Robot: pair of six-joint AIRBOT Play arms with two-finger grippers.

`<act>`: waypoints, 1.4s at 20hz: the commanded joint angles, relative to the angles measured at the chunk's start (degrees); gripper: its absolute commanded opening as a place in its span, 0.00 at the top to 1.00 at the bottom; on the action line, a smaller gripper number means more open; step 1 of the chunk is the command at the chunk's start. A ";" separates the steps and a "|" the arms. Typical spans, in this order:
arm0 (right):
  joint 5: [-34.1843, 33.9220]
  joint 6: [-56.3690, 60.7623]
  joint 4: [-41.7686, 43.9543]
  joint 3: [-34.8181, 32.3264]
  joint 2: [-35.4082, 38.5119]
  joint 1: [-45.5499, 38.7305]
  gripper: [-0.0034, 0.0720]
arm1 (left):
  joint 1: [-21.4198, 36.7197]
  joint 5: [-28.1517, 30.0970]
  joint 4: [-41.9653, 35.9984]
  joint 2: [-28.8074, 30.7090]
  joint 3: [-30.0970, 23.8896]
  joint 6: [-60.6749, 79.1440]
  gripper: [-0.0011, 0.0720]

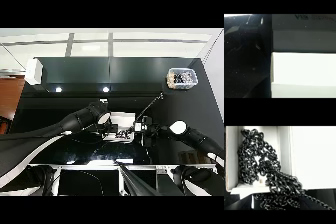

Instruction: Fold the box and place the chain.

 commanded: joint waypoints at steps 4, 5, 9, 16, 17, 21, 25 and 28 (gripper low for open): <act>0.26 1.33 0.57 0.00 -0.15 0.04 0.87 | 0.02 0.11 0.02 -0.02 0.02 0.02 0.94; 0.22 1.64 0.57 0.04 -0.13 0.02 0.87 | 0.02 0.11 0.02 -0.02 0.02 0.02 0.94; -0.20 7.96 -1.68 0.28 1.51 -0.11 0.88 | 0.02 0.11 0.02 -0.02 0.02 0.02 0.94; 7.98 41.83 -26.73 4.17 12.17 -0.11 0.88 | 0.02 0.11 0.00 -0.02 0.02 0.02 0.94; 11.50 44.78 -27.15 5.68 13.73 -0.11 0.88 | 0.02 0.15 0.02 -0.02 0.02 0.00 0.94; 26.43 54.95 -25.66 14.19 17.75 -0.09 0.90 | 0.02 0.13 0.02 -0.02 0.02 0.02 0.94; 32.50 56.98 -14.12 21.33 17.88 -0.09 0.90 | 0.02 0.13 0.00 -0.02 0.02 0.02 0.94; 30.45 56.94 -3.93 22.21 17.86 -0.09 0.90 | 0.02 0.13 0.00 -0.02 0.02 0.00 0.94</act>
